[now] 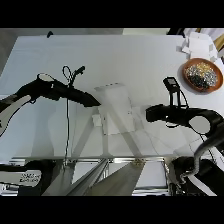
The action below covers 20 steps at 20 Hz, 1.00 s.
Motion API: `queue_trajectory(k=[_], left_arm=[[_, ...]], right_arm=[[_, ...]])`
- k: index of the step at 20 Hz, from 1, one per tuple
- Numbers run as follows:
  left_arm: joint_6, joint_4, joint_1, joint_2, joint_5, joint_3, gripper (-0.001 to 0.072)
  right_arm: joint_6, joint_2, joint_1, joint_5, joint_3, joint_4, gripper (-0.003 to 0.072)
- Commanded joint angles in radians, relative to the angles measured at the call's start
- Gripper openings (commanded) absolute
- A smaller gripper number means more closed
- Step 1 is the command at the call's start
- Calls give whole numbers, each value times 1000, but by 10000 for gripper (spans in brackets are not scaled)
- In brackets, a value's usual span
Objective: Fold the box and place the chain.
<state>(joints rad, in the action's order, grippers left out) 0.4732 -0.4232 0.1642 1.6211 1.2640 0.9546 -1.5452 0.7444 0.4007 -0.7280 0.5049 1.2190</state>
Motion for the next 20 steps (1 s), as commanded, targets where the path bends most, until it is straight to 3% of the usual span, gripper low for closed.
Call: queue_trajectory(k=[1,3,6,9,11,13,15,17,20], left_arm=[[-111,61,33,40,-55,8,537],[-165,124,56,56,-30,8,531],[-190,100,94,79,-11,8,500],[-222,94,105,110,69,8,429],[-243,94,105,114,102,8,365],[-247,95,105,113,106,8,216],[-269,95,103,113,106,8,174],[-321,93,103,108,106,8,3],[-439,93,103,82,97,8,3]], right_arm=[[0,0,1,-19,0,-4,16],[0,1,1,-19,0,-4,17],[0,0,1,-19,0,-3,17],[0,0,1,-19,0,-3,17],[0,1,1,-19,0,-2,17],[0,1,1,-19,0,0,17],[0,0,1,-21,0,-1,17],[0,0,1,-22,0,-1,17],[0,0,1,-56,0,-6,19]])
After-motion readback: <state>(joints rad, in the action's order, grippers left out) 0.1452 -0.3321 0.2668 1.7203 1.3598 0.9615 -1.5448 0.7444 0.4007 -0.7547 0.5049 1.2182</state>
